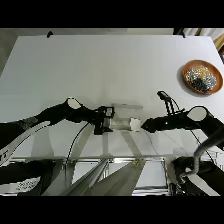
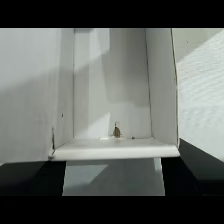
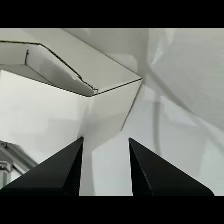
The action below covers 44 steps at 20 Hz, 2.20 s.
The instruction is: Fold the box and place the chain.
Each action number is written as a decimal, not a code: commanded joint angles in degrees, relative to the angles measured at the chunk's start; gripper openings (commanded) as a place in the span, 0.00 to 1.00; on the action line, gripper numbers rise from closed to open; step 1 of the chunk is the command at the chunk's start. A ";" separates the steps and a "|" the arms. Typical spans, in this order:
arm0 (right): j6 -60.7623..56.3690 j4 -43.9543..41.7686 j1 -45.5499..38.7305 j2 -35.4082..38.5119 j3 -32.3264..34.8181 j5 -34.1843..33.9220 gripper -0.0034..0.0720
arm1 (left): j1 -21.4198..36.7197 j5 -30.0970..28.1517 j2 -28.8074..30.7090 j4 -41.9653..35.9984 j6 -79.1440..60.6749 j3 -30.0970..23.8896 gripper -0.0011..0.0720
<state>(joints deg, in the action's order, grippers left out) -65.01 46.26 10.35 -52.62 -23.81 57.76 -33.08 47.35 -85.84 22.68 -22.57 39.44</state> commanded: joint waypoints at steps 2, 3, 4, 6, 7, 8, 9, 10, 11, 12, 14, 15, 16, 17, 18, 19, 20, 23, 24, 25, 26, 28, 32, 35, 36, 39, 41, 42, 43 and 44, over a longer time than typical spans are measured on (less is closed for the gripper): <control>-5.11 6.51 0.04 0.07 -1.88 0.11 0.47 | 0.02 0.00 -0.04 0.07 -0.13 0.00 0.06; -5.11 6.43 0.04 0.07 -2.08 0.09 0.47 | 0.02 0.02 -0.04 0.07 -0.13 0.00 0.06; -5.27 6.43 0.04 0.07 -2.36 0.46 0.47 | 0.02 0.02 -0.04 0.07 -0.13 0.00 0.06; -5.25 6.45 0.04 0.09 -3.41 3.17 0.47 | 0.02 0.00 -0.04 0.07 -0.13 0.00 0.06; -5.25 6.45 0.04 0.09 -4.07 4.22 0.47 | 0.02 0.02 -0.04 0.07 -0.13 0.00 0.06; -5.27 6.34 0.07 0.11 -4.68 4.59 0.47 | 0.02 0.00 -0.04 0.07 -0.13 0.00 0.06; -5.27 5.62 0.07 0.11 -5.01 4.50 0.47 | 0.02 0.02 -0.04 0.07 -0.13 0.00 0.06; -5.27 4.72 0.07 0.11 -5.11 4.44 0.48 | 0.02 0.02 -0.04 0.07 -0.13 0.00 0.06; -5.31 3.89 0.13 0.11 -5.11 4.46 0.49 | 0.02 0.00 -0.04 0.07 -0.13 0.00 0.06; -5.77 3.89 0.79 0.11 -5.11 4.42 0.57 | 0.02 0.02 -0.04 0.07 -0.13 0.00 0.06; -7.56 4.59 2.84 -0.02 -5.11 3.17 0.90 | 0.02 0.00 -0.04 0.07 -0.13 0.00 0.06; -9.60 5.79 4.02 -0.24 -5.11 1.14 0.90 | 0.02 0.02 -0.04 0.07 -0.13 0.00 0.06; -11.74 6.99 5.07 -0.66 -5.11 -0.50 0.90 | 0.02 0.02 -0.04 0.07 -0.13 0.00 0.06; -13.68 8.04 6.01 -1.27 -5.11 -1.60 0.90 | 0.02 0.02 -0.04 0.07 -0.13 0.00 0.06; -15.26 8.61 6.97 -2.12 -5.11 -2.05 0.90 | 0.02 0.00 -0.04 0.07 -0.13 0.00 0.06; -16.17 8.66 7.93 -2.95 -5.11 -2.38 0.90 | 0.02 0.00 -0.04 0.07 -0.13 0.00 0.06; -17.33 8.68 9.14 -3.74 -5.11 -3.50 0.88 | 0.02 0.02 -0.04 0.07 -0.13 0.00 0.06; -21.94 9.40 12.55 -4.81 -5.16 -8.61 0.82 | 0.02 0.02 -0.04 0.07 -0.13 0.00 0.06; -23.85 10.01 13.16 -4.90 -5.16 -9.16 0.82 | 0.02 0.02 -0.04 0.07 -0.13 0.00 0.06; -25.83 10.91 13.49 -4.90 -5.16 -9.14 0.82 | 0.02 0.00 -0.04 0.07 -0.13 0.00 0.06; -27.28 11.61 13.70 -4.90 -5.18 -9.16 0.82 | 0.02 0.02 -0.04 0.07 -0.13 0.00 0.06; -29.44 12.63 13.88 -4.90 -5.44 -9.11 0.75 | 0.02 0.02 -0.04 0.07 -0.13 0.00 0.06; -34.01 18.67 17.09 -5.29 -9.31 -7.34 0.74 | 0.02 0.02 -0.04 0.07 -0.13 0.00 0.06; -40.94 22.75 19.87 -6.75 -11.43 -5.57 0.74 | 0.02 0.02 -0.04 0.07 -0.13 0.00 0.06; -42.45 23.43 21.07 -7.43 -11.65 -5.70 0.74 | 0.02 0.00 -0.04 0.07 -0.13 0.00 0.06; -46.29 26.49 24.02 -10.21 -13.35 -5.51 0.74 | 0.02 0.02 -0.04 0.07 -0.13 0.00 0.06; -49.13 28.11 25.42 -11.76 -14.73 -5.60 0.74 | 0.02 -0.02 -0.04 0.07 -0.13 0.00 0.06; -50.88 29.31 26.10 -12.37 -15.30 -5.49 0.74 | 0.02 0.02 -0.04 0.07 -0.13 0.00 0.06; -52.24 30.38 26.73 -13.00 -15.74 -5.05 0.74 | 0.02 -0.02 -0.04 0.07 -0.13 0.00 0.06; -53.66 31.36 27.21 -13.73 -16.04 -4.13 0.74 | 0.02 0.00 -0.04 0.07 -0.13 0.00 0.06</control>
<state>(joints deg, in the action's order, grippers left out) -113.34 73.97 35.70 -64.42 -38.48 52.34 -33.10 47.37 -85.86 22.74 -22.70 39.44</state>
